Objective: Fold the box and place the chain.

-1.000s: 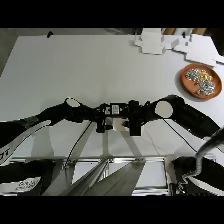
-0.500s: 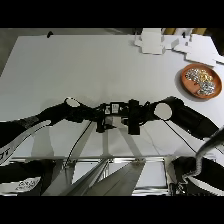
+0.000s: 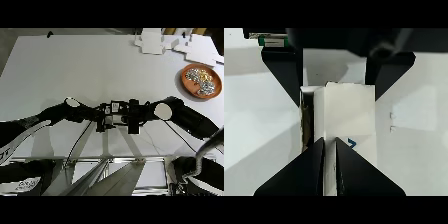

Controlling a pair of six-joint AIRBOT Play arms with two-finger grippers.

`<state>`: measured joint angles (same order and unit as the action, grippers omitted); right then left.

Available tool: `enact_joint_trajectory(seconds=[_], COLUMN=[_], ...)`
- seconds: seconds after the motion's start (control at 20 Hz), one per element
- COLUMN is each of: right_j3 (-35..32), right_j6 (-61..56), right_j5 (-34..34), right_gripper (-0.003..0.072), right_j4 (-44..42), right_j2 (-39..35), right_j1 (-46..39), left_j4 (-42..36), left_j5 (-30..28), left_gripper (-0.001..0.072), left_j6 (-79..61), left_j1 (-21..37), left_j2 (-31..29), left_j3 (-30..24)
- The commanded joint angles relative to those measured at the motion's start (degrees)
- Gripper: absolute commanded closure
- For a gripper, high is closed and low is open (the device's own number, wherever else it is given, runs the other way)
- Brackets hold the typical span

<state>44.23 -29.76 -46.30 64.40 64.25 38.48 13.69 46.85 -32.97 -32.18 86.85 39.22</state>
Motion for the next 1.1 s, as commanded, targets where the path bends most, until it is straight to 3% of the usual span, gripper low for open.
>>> enact_joint_trajectory(seconds=[0.0,0.2,0.25,0.3,0.35,0.6,0.85,1.0,1.05], right_j3=[-0.2,-1.99,-2.1,-2.1,-2.1,-2.08,-2.08,-2.1,-2.1], right_j6=[-0.46,-0.42,-0.42,-0.42,-0.42,-0.44,-1.33,-4.09,-4.42], right_j5=[-1.36,-2.14,-2.93,-3.5,-3.72,-3.72,-3.56,-2.23,-2.27], right_gripper=[0.0643,0.0614,0.057,0.0478,0.045,0.0441,0.0448,0.0647,0.0647], right_j4=[-0.17,-1.46,-1.46,-1.46,-1.46,-1.7,-1.68,-1.64,-1.68], right_j2=[0.04,0.24,0.24,0.22,0.22,-0.79,-4.11,-2.51,-1.55], right_j1=[-0.02,-0.02,-0.02,-0.04,-0.04,-0.04,-0.04,-0.04,-0.04], left_j4=[0.07,0.07,0.07,0.07,0.07,0.07,0.07,0.07,0.07], left_j5=[0.13,0.13,0.13,0.13,0.13,0.13,0.11,0.13,0.13], left_gripper=[0.022,0.022,0.022,0.022,0.022,0.022,0.022,0.022,0.022], left_j6=[-0.04,-0.04,-0.04,-0.04,-0.04,-0.04,-0.04,-0.04,-0.04], left_j1=[-0.04,-0.04,-0.04,-0.04,-0.04,-0.04,-0.04,-0.04,-0.04], left_j2=[-0.02,-0.02,-0.02,-0.02,-0.02,-0.02,-0.02,-0.02,-0.02], left_j3=[-0.04,-0.04,-0.04,-0.04,-0.04,-0.04,-0.04,-0.04,-0.04])
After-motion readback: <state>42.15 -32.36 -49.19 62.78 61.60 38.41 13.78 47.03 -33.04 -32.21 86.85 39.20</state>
